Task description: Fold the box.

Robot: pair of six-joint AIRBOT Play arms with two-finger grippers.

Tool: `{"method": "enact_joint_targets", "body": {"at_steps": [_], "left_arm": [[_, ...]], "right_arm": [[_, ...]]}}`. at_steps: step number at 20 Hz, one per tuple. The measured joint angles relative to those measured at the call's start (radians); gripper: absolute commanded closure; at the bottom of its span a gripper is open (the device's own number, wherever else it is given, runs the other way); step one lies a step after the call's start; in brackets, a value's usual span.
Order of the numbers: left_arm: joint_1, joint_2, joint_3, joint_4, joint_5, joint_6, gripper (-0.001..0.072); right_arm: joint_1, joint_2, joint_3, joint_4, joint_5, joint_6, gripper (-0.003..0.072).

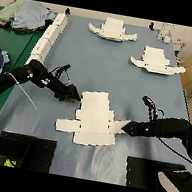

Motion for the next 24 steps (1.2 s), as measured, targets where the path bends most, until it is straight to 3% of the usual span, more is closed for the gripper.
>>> {"method": "enact_joint_targets", "body": {"at_steps": [7, 11, 12, 13, 20, 22, 23, 24], "left_arm": [[-0.033, -0.159, 0.074, -0.083, -0.023, 0.088, 0.0257], [-0.071, -0.225, 0.136, -0.114, -0.095, 0.139, 0.0261], [-0.075, -0.232, 0.144, -0.117, -0.116, 0.15, 0.0391], [-0.078, -0.238, 0.15, -0.119, -0.139, 0.163, 0.0445], [-0.086, -0.251, 0.165, -0.101, -0.222, 0.217, 0.0446], [-0.087, -0.251, 0.166, -0.094, -0.232, 0.224, 0.0545], [-0.087, -0.251, 0.166, -0.091, -0.237, 0.229, 0.0545], [-0.087, -0.252, 0.166, -0.09, -0.241, 0.235, 0.0633]], "right_arm": [[0.024, 0.006, -0.003, -0.001, 0.021, 0.016, 0.0685], [0.026, 0.006, -0.003, -0.001, 0.023, 0.016, 0.0685], [0.026, 0.006, -0.003, -0.001, 0.023, 0.016, 0.0685], [0.026, 0.006, -0.003, -0.002, 0.024, 0.016, 0.0685], [0.026, 0.006, -0.003, -0.002, 0.025, 0.016, 0.0685], [0.026, 0.006, -0.003, -0.002, 0.025, 0.016, 0.0685], [0.026, 0.006, -0.003, -0.002, 0.025, 0.016, 0.0685], [0.026, 0.006, -0.003, -0.002, 0.025, 0.016, 0.0685]]}}
